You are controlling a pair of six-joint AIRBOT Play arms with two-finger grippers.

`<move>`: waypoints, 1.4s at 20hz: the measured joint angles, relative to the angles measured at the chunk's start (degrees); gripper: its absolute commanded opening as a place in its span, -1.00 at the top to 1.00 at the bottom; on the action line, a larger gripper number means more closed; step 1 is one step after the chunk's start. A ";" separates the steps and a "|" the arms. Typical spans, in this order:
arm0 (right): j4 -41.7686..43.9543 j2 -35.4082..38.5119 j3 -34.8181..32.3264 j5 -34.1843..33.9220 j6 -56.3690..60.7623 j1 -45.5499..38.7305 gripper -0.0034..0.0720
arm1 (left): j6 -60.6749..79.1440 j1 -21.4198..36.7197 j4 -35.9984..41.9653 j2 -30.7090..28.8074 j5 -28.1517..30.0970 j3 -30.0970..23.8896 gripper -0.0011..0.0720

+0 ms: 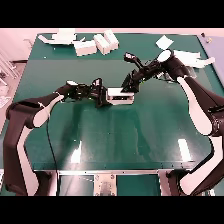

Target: Fold the box and place the chain.

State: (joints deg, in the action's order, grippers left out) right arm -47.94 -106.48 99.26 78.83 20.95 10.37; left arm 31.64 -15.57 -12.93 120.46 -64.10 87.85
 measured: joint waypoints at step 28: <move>1.66 0.20 -5.22 -4.35 3.98 -1.07 -0.13 | -0.07 0.07 0.24 0.00 0.46 0.02 0.19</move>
State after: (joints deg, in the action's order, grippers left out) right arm -46.28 -106.28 94.04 74.48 24.93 9.30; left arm 31.57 -15.51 -12.69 120.46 -63.64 87.88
